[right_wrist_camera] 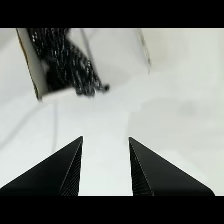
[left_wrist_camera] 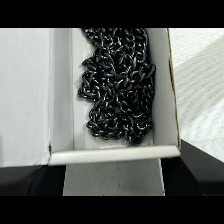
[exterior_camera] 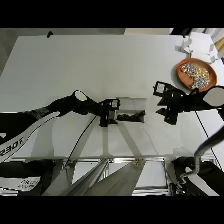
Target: Fold the box and place the chain.
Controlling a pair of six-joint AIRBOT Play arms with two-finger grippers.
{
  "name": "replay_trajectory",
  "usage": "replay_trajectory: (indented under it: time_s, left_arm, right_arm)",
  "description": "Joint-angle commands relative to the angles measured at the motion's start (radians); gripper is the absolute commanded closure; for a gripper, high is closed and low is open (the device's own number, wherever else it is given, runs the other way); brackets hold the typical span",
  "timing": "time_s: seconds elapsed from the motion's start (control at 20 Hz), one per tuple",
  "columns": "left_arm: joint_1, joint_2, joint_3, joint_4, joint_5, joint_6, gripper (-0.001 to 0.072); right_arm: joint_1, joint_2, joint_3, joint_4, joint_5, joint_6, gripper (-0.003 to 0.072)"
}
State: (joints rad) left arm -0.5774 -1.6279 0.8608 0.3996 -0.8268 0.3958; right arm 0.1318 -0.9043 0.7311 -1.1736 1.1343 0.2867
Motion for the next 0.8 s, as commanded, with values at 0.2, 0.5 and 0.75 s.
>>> replay_trajectory:
  time_s: [0.2,0.5,0.75]
  left_arm:
    - [0.000,0.000,0.000,0.000,0.000,0.000,0.0678]
    - [0.000,0.000,0.000,0.000,0.000,0.000,0.0678]
    - [0.000,0.000,0.000,0.000,0.000,0.000,0.0678]
  right_arm:
    - [-0.061,-0.219,-0.074,0.208,-0.100,-0.539,0.0368]
    - [0.017,-0.308,-0.074,0.211,-0.204,-0.583,0.0367]
    - [0.016,-0.314,-0.074,0.214,-0.264,-0.490,0.0368]
